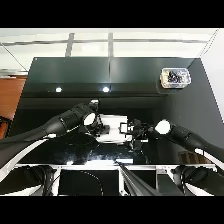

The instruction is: Fold the box and place the chain.

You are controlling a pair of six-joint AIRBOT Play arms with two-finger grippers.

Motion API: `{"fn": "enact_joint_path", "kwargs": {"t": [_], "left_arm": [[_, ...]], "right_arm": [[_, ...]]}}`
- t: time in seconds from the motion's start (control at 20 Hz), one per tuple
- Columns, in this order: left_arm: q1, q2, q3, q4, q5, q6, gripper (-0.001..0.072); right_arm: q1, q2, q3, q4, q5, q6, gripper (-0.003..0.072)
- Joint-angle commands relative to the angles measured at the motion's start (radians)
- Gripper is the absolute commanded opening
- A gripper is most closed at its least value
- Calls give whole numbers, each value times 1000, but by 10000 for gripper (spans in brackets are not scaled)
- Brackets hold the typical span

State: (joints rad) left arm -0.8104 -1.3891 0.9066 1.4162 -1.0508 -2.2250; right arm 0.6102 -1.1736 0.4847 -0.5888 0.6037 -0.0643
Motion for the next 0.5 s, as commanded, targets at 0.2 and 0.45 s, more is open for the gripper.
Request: {"fn": "enact_joint_path", "kwargs": {"t": [0.2, 0.45], "left_arm": [[2, -1, 1, 15, -11, 3, 30], [-3, -1, 1, 67, -53, -3, 29]], "right_arm": [[0, 136, 1, -257, 74, 177, 633], [0, 136, 1, -232, 106, 177, 632]]}}
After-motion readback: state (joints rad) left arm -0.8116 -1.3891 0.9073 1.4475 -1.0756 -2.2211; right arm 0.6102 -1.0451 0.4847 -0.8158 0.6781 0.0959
